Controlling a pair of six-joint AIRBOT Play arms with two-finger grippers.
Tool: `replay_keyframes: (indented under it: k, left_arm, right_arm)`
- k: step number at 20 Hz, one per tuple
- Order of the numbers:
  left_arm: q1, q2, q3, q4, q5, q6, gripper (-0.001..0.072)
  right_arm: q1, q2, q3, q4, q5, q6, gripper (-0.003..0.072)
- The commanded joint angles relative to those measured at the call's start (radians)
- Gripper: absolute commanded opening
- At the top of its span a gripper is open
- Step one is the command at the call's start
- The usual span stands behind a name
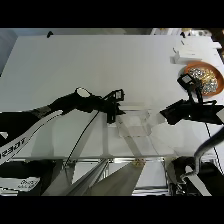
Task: Fold the box and place the chain.
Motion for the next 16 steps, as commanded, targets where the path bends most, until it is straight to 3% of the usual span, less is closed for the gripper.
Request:
replay_keyframes:
  k: [1,9,10,12,16]
  left_arm:
    - [-0.008,-0.013,0.0,0.001,0.008,0.003,0.0008]
    - [-0.007,-0.013,0.0,0.001,0.005,0.002,0.0011]
    - [-0.007,-0.013,0.0,0.001,0.005,0.002,0.0011]
    - [-0.007,-0.013,0.0,0.001,0.005,0.002,0.0011]
    - [-0.007,-0.013,0.0,0.001,0.004,0.002,0.0011]
  right_arm:
    - [0.001,0.0,0.001,-0.004,0.0,-0.001,0.041]
    - [0.001,0.0,0.001,-0.048,0.002,-0.097,0.0386]
    - [0.001,0.0,0.001,-0.043,0.005,-0.156,0.0323]
    - [0.001,-0.018,0.0,-0.008,0.041,-0.296,0.0025]
    - [0.113,-0.106,-0.005,0.044,0.152,-0.49,0.002]
